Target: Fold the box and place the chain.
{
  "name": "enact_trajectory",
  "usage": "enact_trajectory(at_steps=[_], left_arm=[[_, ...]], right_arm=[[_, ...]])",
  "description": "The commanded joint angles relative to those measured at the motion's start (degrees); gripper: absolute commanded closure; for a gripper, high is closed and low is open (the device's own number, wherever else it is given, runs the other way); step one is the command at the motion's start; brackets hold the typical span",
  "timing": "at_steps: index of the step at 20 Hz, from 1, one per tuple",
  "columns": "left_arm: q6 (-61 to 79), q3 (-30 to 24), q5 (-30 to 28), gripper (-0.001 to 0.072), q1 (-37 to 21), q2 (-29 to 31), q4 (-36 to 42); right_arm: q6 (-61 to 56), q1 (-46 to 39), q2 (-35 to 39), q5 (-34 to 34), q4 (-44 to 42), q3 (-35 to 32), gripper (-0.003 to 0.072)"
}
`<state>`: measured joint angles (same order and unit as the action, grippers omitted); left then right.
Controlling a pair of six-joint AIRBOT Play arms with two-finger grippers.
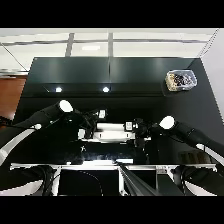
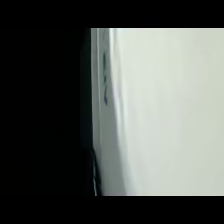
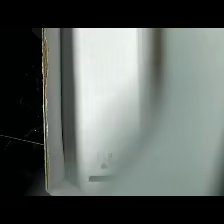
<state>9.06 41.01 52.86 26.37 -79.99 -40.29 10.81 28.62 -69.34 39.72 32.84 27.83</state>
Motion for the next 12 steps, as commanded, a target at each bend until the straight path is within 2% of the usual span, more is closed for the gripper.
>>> enact_trajectory(at_steps=[1, 2, 3, 9, 10, 12], left_arm=[[-2.32, 0.15, 0.61, 0.0309, -0.07, 0.24, 1.27], [-3.56, 0.22, 1.49, 0.0133, -0.33, 0.87, 1.07], [-5.11, 0.33, 1.86, 0.0075, -0.76, 1.97, -0.2], [-35.26, 1.66, 7.63, 0.0098, -6.19, 16.06, -22.05], [-42.4, 1.66, 9.88, 0.0153, -7.04, 18.4, -25.53], [-53.4, 1.66, 15.78, 0.0673, -8.24, 21.49, -30.18]], right_arm=[[-0.11, 0.07, 0.02, -0.04, 0.31, 0.0, 0.02], [-0.11, 0.07, 0.02, -0.02, 0.33, -0.02, 0.02], [-0.11, 0.07, 0.02, 0.0, 0.35, -0.02, 0.02], [-0.09, 0.07, 0.02, 0.07, 0.42, 0.0, 0.02], [-0.09, 0.09, 0.02, 0.07, 0.42, -0.02, 0.02], [-0.11, 0.09, 0.02, 0.04, 0.42, -0.02, 0.02]])
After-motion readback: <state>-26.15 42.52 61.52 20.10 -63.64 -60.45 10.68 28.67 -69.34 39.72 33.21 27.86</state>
